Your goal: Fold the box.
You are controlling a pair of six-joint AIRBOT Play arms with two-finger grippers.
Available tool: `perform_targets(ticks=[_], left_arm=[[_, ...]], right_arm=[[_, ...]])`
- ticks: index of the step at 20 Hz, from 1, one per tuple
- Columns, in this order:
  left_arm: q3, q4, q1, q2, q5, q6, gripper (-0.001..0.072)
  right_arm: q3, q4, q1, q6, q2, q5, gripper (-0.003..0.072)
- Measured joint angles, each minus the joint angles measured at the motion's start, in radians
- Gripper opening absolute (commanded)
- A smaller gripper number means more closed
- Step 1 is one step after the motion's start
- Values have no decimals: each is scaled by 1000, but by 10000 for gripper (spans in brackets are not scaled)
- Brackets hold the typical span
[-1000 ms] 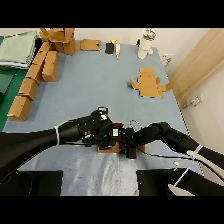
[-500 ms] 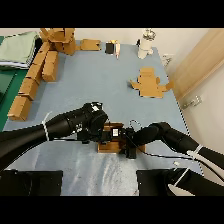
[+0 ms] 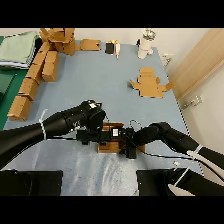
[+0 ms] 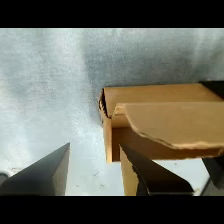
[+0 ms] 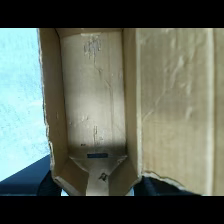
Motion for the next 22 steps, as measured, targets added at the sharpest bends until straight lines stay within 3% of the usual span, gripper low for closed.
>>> perform_targets(ticks=[14, 17, 22], left_arm=[[0, -74, 129, 0, -2, 63, 455], [19, -76, 159, 0, 2, 87, 22], [52, -66, 234, 39, -44, 211, 12]], right_arm=[[0, 0, 0, 0, 0, 0, 525], [0, 0, 0, 0, 0, 0, 525], [0, 0, 0, 0, 0, 0, 524]])
